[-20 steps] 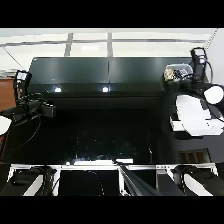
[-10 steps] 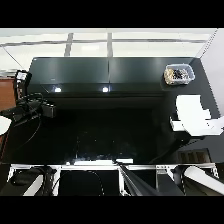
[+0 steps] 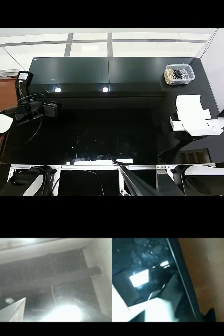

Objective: Fold the box and place the chain.

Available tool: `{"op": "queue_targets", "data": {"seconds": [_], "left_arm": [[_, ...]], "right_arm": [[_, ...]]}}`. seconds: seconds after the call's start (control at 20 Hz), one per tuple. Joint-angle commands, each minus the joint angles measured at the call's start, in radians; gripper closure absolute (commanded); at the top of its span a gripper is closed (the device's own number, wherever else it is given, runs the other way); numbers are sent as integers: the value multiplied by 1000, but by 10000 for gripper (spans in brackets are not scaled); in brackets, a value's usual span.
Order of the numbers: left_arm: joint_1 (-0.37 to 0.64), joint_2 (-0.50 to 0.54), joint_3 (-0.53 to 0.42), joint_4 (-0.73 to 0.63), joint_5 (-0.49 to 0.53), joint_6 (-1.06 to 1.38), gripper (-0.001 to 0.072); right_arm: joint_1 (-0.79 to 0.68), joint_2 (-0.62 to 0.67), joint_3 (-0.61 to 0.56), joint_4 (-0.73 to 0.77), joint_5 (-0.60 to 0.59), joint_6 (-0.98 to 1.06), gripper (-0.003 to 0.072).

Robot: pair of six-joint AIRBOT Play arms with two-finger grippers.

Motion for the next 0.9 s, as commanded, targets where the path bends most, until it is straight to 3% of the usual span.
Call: {"op": "queue_targets", "data": {"seconds": [0.0,0.05,0.2,0.4,0.6,0.75,0.85], "left_arm": [[-1,-37,0,-42,-19,-26,26],[-1,-41,0,-83,-15,-25,26],[-1,-43,0,-140,13,-25,26],[-1,-48,0,-169,15,-25,26],[-31,-81,0,-229,16,-24,26],[-119,-131,0,-234,59,-21,26],[-200,-182,1,-248,116,-21,26]], "right_arm": [[15,-12,26,40,-14,-79,627],[15,7,28,58,8,-91,676],[17,84,21,130,62,-49,670],[75,296,-82,365,14,-40,670],[218,518,-289,565,-20,-40,671],[372,627,-478,748,-39,-41,670],[505,676,-612,867,-157,-41,670]]}}
